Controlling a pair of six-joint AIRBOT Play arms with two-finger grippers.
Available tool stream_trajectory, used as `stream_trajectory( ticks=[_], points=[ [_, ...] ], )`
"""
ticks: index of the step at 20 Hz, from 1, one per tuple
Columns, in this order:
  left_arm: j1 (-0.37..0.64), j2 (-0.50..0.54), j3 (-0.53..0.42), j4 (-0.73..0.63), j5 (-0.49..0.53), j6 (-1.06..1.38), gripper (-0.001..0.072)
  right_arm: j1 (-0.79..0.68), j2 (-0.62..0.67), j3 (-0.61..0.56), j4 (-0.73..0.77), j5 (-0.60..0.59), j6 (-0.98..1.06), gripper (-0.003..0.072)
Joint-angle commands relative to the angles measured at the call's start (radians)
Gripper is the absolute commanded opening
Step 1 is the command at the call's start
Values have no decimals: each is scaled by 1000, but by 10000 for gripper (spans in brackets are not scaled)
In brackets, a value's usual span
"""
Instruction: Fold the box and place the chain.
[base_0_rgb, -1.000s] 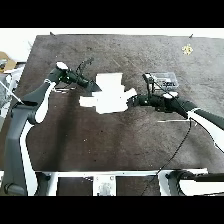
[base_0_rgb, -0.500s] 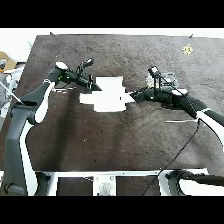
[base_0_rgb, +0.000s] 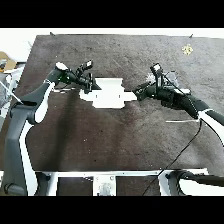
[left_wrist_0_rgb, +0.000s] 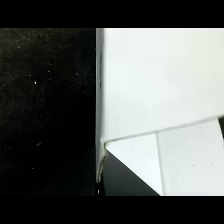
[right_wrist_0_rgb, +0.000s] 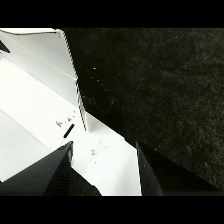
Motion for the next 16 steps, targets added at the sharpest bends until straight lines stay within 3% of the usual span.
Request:
stream_trajectory(
  ticks=[1, 15, 16],
  points=[
    [1, 0, -16, 1, 35, 42, 4, 0, -1, 0, 18, -1, -45, 449],
    [1, 1, -73, 10, 46, 67, 11, 5, -59, 0, 10, 146, -270, 452],
    [1, 1, -73, 10, 45, 67, 11, 11, -61, 0, 10, 145, -306, 480]
  ],
)
